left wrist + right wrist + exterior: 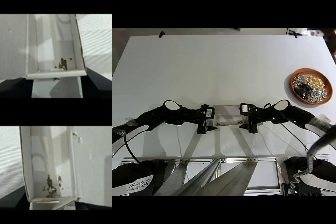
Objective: Fold the box and place the chain.
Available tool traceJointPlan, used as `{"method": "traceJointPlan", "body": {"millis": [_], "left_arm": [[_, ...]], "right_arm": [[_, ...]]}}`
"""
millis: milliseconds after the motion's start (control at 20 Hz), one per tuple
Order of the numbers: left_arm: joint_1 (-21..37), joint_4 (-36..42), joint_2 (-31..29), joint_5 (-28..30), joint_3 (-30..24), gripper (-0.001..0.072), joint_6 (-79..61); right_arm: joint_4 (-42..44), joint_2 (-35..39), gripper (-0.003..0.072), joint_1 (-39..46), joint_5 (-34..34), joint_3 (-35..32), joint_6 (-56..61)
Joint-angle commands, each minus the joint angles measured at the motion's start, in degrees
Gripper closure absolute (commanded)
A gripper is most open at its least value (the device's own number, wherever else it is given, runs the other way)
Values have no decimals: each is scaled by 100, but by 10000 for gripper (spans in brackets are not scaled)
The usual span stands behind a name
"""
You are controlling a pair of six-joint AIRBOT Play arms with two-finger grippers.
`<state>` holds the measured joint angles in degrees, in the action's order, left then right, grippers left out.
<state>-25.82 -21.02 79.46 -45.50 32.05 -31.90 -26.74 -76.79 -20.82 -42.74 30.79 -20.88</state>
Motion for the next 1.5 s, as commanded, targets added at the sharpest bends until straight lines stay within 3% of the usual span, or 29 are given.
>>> {"method": "traceJointPlan", "body": {"millis": [0,300,450,750,800,850,1100,1450], "left_arm": [[2,-4,-2,177,0,456,0],[2,-4,-2,149,0,456,0],[2,-4,-2,153,0,456,-2],[2,-4,-2,153,0,456,0],[2,-4,-2,153,0,456,0],[2,-4,-2,151,0,456,0],[2,-4,-2,153,0,456,0],[2,-4,-2,153,0,456,0]], "right_arm": [[2,0,241,0,-9,7,2],[2,0,241,0,-9,7,2],[13,0,287,0,251,7,-37],[9,0,280,0,-15,7,-39],[7,2,180,0,-31,7,-35],[4,2,-34,0,-57,7,-33],[-94,205,-33,0,-339,7,267],[-1947,1342,-33,26,-417,7,2409]]}}
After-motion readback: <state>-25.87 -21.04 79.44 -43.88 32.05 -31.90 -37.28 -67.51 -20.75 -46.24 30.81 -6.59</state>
